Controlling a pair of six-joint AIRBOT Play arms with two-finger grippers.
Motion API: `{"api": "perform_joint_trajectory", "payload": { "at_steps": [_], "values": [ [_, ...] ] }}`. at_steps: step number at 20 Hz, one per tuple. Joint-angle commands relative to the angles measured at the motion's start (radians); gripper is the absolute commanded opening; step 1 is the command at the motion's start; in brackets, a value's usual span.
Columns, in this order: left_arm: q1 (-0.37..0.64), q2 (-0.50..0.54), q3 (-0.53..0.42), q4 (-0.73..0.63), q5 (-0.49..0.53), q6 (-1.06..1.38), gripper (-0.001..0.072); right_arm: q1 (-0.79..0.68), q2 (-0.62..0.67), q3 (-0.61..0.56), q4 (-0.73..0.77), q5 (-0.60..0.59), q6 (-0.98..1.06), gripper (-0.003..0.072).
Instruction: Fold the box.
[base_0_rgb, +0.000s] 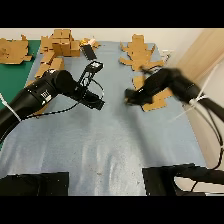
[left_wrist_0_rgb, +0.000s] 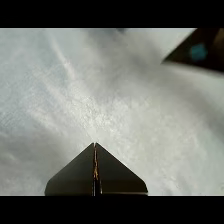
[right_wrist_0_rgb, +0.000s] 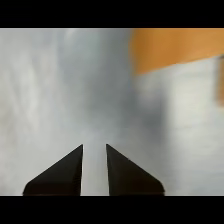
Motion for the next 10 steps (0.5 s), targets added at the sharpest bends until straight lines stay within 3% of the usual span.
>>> {"api": "perform_joint_trajectory", "payload": {
  "at_steps": [1,3,5,7,10],
  "values": [
    [0.001,0.000,0.000,-0.002,0.047,-0.022,0.0014,-0.297,-0.006,0.101,-0.060,-0.045,-0.115,0.0244],
    [0.002,0.000,0.000,-0.002,0.058,-0.085,0.0015,-0.518,-0.053,0.176,-0.059,-0.037,-0.238,0.0496],
    [0.002,0.000,0.000,-0.002,0.065,-0.131,0.0014,-0.697,-0.139,0.244,-0.035,-0.037,-0.343,0.0496],
    [0.002,0.000,0.000,-0.002,0.073,-0.187,0.0015,-0.822,-0.234,0.290,0.098,-0.035,-0.454,0.0496],
    [0.002,0.000,0.000,-0.002,0.071,-0.221,0.0015,-0.904,-0.356,0.330,0.303,-0.035,-0.636,0.0496]
  ]
}}
